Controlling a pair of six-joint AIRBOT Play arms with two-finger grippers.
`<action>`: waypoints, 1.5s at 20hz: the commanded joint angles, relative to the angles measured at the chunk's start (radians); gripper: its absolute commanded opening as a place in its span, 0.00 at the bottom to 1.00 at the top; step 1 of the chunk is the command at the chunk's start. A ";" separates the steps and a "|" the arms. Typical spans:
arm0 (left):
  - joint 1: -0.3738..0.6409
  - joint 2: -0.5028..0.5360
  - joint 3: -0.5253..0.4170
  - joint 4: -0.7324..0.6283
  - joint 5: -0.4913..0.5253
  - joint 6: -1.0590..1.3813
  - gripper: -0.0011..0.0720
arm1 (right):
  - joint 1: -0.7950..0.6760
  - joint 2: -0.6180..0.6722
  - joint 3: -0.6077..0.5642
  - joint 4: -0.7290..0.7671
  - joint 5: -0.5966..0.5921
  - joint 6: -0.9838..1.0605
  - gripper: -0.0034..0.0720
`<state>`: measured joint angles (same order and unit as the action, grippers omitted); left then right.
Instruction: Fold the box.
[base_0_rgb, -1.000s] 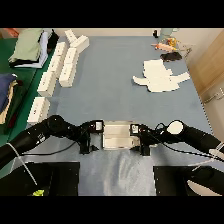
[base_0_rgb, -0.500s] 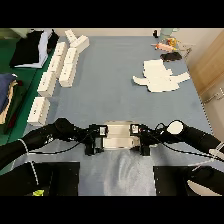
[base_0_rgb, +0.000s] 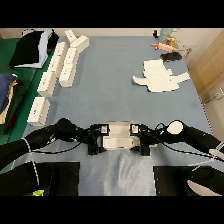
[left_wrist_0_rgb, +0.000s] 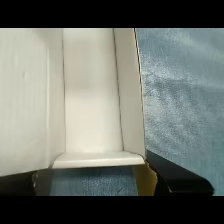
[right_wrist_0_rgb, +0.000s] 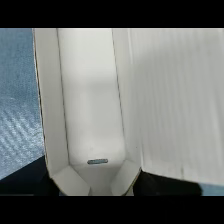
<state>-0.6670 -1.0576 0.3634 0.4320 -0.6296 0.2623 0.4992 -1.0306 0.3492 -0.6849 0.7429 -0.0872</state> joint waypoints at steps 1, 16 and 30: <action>-0.001 -0.003 0.001 0.005 0.014 -0.045 0.96 | 0.001 -0.001 0.001 0.000 0.000 0.000 0.71; -0.069 -0.003 -0.002 0.120 0.042 -0.193 0.81 | 0.001 -0.001 0.001 0.000 0.000 0.000 0.71; -0.021 0.000 -0.003 0.121 0.036 -0.200 0.97 | 0.001 -0.001 0.001 0.000 0.000 0.000 0.71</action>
<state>-0.6987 -1.0592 0.3603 0.5503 -0.6033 0.0624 0.4992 -1.0306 0.3492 -0.6849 0.7429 -0.0875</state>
